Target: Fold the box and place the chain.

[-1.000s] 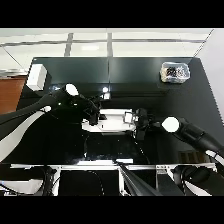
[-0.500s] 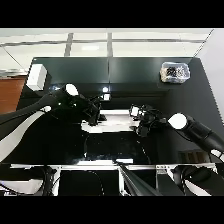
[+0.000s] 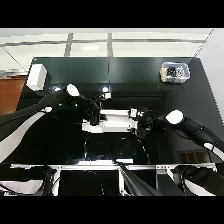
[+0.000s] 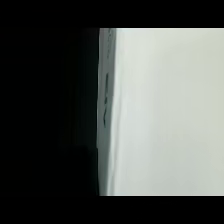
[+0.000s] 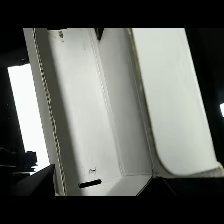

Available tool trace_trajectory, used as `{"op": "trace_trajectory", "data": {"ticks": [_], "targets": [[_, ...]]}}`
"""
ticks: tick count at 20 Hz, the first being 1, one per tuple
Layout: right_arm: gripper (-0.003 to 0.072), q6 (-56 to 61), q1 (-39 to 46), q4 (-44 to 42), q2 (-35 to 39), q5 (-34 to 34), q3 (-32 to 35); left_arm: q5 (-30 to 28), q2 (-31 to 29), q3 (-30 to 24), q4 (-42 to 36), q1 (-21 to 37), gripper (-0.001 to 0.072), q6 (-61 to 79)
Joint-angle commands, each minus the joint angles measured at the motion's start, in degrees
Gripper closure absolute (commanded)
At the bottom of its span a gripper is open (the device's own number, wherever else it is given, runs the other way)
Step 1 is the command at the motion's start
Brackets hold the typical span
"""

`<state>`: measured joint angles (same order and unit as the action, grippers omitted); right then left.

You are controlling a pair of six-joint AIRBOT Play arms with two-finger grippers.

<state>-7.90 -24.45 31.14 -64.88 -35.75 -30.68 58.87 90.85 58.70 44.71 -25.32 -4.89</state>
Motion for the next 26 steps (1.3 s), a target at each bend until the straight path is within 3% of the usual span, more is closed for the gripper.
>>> {"op": "trace_trajectory", "data": {"ticks": [1,14,19,26], "targets": [[0.0001,-3.06,0.04,-1.25,-1.51,-0.61,-0.04,0.17,0.04,-0.04,2.14,-0.11,0.0684,-0.9],[0.0029,-7.8,0.04,-2.16,-7.06,-4.15,-0.28,2.14,0.04,-0.04,2.82,-0.11,0.0683,-0.87],[0.0029,-4.94,0.04,1.51,-11.47,-7.72,-5.2,2.1,0.04,-0.04,2.82,-0.11,0.0683,-0.87],[0.0029,-4.81,0.07,2.08,-11.47,-7.91,-5.2,2.08,0.04,-0.04,2.82,-0.11,0.0683,-0.9]]}}
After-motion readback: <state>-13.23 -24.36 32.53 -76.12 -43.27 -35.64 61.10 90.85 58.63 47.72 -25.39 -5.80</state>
